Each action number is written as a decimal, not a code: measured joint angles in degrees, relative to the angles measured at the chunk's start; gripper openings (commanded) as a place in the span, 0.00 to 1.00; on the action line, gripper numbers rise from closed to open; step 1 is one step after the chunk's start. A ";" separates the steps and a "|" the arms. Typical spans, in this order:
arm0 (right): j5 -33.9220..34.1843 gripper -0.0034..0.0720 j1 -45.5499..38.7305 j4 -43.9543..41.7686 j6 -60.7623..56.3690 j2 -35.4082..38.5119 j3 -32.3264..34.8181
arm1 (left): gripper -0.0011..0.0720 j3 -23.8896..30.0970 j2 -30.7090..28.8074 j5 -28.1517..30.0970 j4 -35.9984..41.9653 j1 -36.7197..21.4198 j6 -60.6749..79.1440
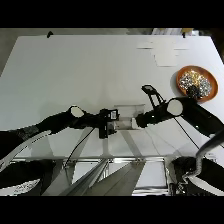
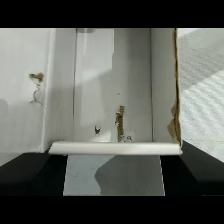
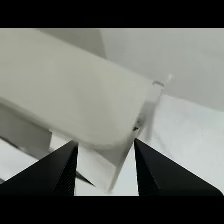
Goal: Fold the box and place the chain.
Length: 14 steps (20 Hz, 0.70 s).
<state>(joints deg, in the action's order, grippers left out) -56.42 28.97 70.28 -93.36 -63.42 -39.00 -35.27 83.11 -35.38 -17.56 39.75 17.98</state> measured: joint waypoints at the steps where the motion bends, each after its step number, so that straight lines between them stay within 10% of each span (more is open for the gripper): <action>1: -0.37 0.55 1.53 2.40 -3.82 -1.22 -0.83 | 0.30 0.00 0.00 0.00 -0.02 0.02 0.00; 14: -3.08 0.48 8.46 18.03 -27.08 -9.18 -5.40 | 0.30 0.00 0.00 0.00 -0.02 0.02 0.00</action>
<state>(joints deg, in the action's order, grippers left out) -59.51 37.43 88.31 -120.44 -72.60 -44.40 -35.27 83.11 -35.38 -17.58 39.77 17.98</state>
